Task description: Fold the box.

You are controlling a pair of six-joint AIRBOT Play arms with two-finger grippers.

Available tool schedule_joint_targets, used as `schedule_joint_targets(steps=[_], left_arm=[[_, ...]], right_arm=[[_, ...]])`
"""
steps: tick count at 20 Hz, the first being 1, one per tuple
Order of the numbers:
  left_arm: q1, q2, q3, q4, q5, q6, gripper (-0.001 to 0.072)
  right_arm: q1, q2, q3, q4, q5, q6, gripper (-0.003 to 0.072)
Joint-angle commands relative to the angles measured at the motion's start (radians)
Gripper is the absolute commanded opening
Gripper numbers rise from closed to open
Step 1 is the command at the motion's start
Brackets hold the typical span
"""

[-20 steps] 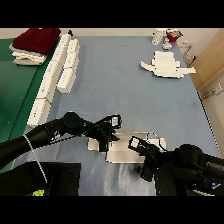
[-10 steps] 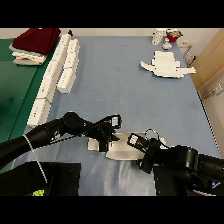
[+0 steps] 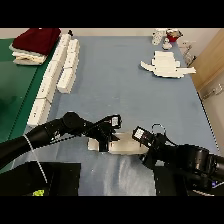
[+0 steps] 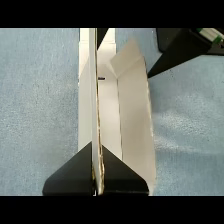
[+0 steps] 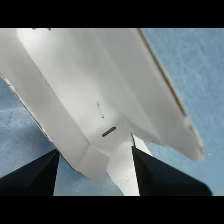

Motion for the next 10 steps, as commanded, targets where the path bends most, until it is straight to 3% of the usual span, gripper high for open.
schedule_joint_targets(steps=[1,5,10], left_arm=[[0.0,-0.001,0.001,0.0,0.0,0.0,0.0013],[0.0,-0.001,0.001,0.0,0.0,0.0,0.0013],[0.0,-0.001,0.001,0.0,0.0,0.0,0.0013]], right_arm=[[-0.001,0.011,0.005,-0.085,-0.019,0.011,0.0711],[-0.009,0.008,0.004,-0.14,-0.016,-0.011,0.0711],[-0.108,0.008,-0.009,-0.024,0.073,-0.24,0.0711]])
